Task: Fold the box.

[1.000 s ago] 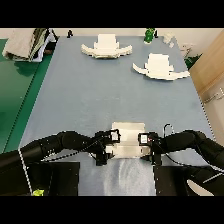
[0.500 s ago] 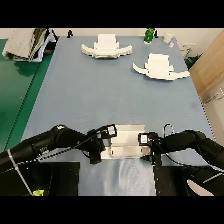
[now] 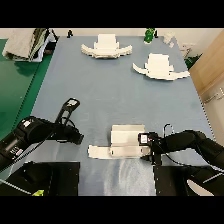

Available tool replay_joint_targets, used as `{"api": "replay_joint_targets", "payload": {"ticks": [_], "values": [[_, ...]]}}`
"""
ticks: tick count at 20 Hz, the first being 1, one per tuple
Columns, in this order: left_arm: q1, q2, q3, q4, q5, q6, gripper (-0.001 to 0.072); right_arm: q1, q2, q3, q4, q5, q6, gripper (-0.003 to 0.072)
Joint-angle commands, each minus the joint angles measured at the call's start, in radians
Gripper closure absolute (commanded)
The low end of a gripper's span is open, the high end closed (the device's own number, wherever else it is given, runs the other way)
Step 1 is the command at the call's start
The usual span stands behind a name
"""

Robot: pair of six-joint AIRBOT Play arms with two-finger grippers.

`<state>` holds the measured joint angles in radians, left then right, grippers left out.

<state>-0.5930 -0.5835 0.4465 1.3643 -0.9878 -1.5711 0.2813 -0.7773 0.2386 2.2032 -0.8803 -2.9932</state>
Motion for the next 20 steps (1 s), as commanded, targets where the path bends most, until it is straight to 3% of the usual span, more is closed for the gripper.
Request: {"api": "replay_joint_targets", "payload": {"ticks": [1, 4, 7, 15, 20], "values": [[0.155, 0.015, -0.091, -0.218, -0.042, -0.003, 0.0695, 0.000, 0.000, 0.000, 0.000, 0.000, 0.000, 0.0088], [0.167, 0.003, -0.206, -0.525, 0.013, 0.082, 0.0695, 0.000, 0.000, 0.000, 0.000, 0.000, 0.000, 0.0087], [0.077, 0.001, -0.255, -0.656, 0.101, 0.074, 0.0696, 0.000, 0.000, 0.000, 0.000, 0.000, 0.000, 0.0087], [-0.324, -0.124, -0.248, -0.655, 0.432, -0.173, 0.0696, 0.000, 0.000, 0.000, 0.000, 0.000, 0.000, 0.0088], [-0.358, -0.127, -0.147, -0.599, 0.453, -0.175, 0.0695, 0.000, 0.000, 0.000, 0.000, 0.000, 0.000, 0.0087]]}}
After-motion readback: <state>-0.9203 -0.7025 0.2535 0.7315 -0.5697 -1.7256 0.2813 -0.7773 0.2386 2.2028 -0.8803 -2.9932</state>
